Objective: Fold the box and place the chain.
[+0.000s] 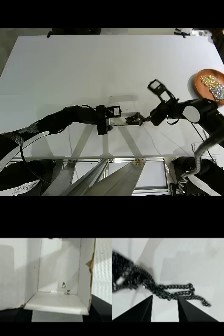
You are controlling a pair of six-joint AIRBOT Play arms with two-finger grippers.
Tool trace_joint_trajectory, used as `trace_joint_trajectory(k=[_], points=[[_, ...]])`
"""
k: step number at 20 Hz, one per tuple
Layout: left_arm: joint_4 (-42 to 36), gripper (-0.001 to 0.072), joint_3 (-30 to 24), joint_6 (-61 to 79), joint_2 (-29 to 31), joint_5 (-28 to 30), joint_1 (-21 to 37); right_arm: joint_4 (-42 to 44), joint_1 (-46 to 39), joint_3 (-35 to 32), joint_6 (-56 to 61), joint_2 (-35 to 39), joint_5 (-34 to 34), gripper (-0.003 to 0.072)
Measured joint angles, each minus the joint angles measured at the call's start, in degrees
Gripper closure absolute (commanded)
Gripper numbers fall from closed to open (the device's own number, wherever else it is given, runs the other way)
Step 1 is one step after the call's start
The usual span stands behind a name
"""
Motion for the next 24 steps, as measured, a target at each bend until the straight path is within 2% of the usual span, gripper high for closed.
trace_joint_trajectory(k=[2,5,8,15,17,21,23,24], points=[[0.00,0.0627,0.00,0.00,0.00,-0.02,0.00,0.87,-0.37,-1.46,-11.65,-0.28,-1.20,0.0344],[0.02,0.0627,0.00,0.00,0.00,-0.02,0.00,1.55,-0.63,-2.51,-20.59,-0.52,-3.91,0.0348],[0.00,0.0627,0.00,0.00,0.00,0.00,0.00,1.77,-0.74,-2.99,-24.83,-1.40,-4.74,0.0348],[0.00,0.0627,0.00,0.02,0.00,0.00,0.00,3.52,-0.74,-3.28,-27.71,-9.03,-3.06,0.0353],[0.02,0.0627,0.00,0.02,0.00,0.00,0.00,4.22,-0.76,-3.26,-27.89,-10.45,-3.13,0.0396],[0.00,0.0627,0.00,0.00,0.00,-0.02,0.00,4.85,-0.76,-3.28,-28.11,-11.78,-3.80,0.0407],[0.00,0.0627,0.00,0.00,0.00,-0.02,0.00,5.40,-0.74,-3.28,-28.13,-12.02,-5.18,0.0477],[0.00,0.0627,0.00,0.02,0.00,-0.02,0.00,5.62,-0.76,-3.28,-28.13,-12.11,-5.79,0.0549]])
